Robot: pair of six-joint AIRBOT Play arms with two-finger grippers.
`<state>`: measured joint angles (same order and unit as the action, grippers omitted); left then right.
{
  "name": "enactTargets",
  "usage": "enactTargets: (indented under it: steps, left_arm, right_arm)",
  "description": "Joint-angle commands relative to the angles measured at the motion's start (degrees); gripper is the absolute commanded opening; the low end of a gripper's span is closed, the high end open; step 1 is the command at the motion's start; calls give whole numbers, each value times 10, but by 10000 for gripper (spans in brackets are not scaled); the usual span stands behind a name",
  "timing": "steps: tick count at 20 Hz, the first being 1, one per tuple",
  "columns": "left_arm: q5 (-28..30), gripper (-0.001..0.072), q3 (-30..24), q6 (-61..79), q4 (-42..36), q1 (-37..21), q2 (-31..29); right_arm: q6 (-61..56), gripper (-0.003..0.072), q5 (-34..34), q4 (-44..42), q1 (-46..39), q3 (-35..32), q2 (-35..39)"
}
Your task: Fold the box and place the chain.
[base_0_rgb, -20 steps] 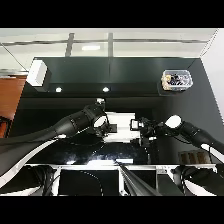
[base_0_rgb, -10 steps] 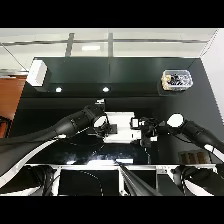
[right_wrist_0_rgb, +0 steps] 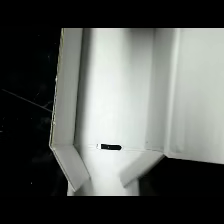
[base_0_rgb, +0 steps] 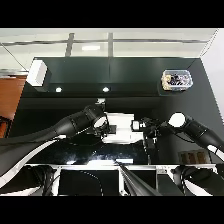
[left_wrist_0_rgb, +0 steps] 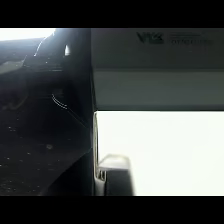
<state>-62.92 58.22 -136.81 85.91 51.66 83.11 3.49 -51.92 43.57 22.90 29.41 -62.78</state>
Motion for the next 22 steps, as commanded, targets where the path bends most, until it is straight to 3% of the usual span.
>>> enactTargets:
  steps: [1, 2, 3, 11, 18, 19, 20, 21, 22]
  left_arm:
    - [-2, 29, 0, 1, 6, 0, 0]
    - [-2, 30, 0, 1, 6, 0, 0]
    - [-1, 30, 0, 1, 5, 0, 0]
    - [-2, 31, 0, 1, -1, 0, 0]
    - [-6, 32, 0, 1, 0, -1, 0]
    - [-6, 31, 0, 1, 0, -1, 0]
    - [-6, 31, 0, 1, 0, -1, 0]
    - [-6, 31, 0, 1, 0, -1, 0]
    - [-6, 32, 0, 1, 0, -1, 0]
  right_arm:
    - [-16, 435, 9, -18, 5, 0, -1]
    - [-36, 270, 12, -17, 9, 0, -1]
    - [-48, 182, 11, -17, 13, 0, -1]
    - [-91, 184, 85, -69, 67, 0, -15]
    - [-91, 181, 86, -74, 67, 0, -21]
    - [-92, 151, 86, -74, 67, 0, -21]
    - [-91, 35, 86, -74, 67, 0, -21]
    - [-92, 20, 86, -74, 67, 0, -21]
    - [-94, 171, 87, -79, 67, 0, -21]
